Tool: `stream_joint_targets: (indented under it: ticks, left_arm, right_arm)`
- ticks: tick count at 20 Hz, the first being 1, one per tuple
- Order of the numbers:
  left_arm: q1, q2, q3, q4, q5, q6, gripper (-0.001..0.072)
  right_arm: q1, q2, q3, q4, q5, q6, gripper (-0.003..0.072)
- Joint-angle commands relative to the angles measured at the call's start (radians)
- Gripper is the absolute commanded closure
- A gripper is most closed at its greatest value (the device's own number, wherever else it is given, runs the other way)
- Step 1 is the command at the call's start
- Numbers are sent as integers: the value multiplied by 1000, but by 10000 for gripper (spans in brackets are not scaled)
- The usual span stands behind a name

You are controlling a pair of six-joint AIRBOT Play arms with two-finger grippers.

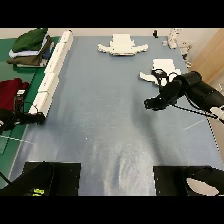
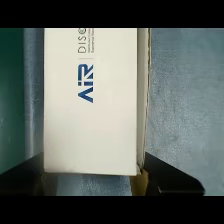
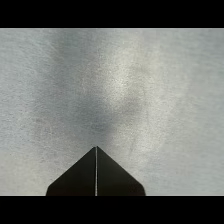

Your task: Fold the box.

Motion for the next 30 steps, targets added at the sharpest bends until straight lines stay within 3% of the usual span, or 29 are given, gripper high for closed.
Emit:
stream_joint_targets:
  ticks: [1, 12, 13, 14, 17, 20, 26, 30]
  left_arm:
    - [1, -64, 37, -15, 9, 45, 287]
    - [1, -69, 37, -15, 8, 61, 282]
    - [1, -69, 37, -15, 6, 61, 77]
    - [1, -69, 37, -14, 7, 57, 11]
    - [3, -64, 39, -14, -10, 57, 11]
    - [3, -8, 55, 42, -118, 23, 11]
    - [3, 226, 84, 278, -397, -98, 11]
    - [1, 408, 84, 299, -533, -206, 11]
  right_arm:
    - [0, 0, 1, 0, 0, 0, 676]
    - [0, -1, 1, 0, 0, 0, 676]
    - [0, -1, 1, 0, 0, 0, 676]
    - [0, 0, 1, 0, 0, 0, 676]
    - [0, -1, 1, 0, 0, 0, 676]
    - [0, 0, 0, 0, 0, 0, 676]
    - [0, 0, 1, 0, 0, 0, 676]
    - [0, 0, 1, 0, 0, 0, 676]
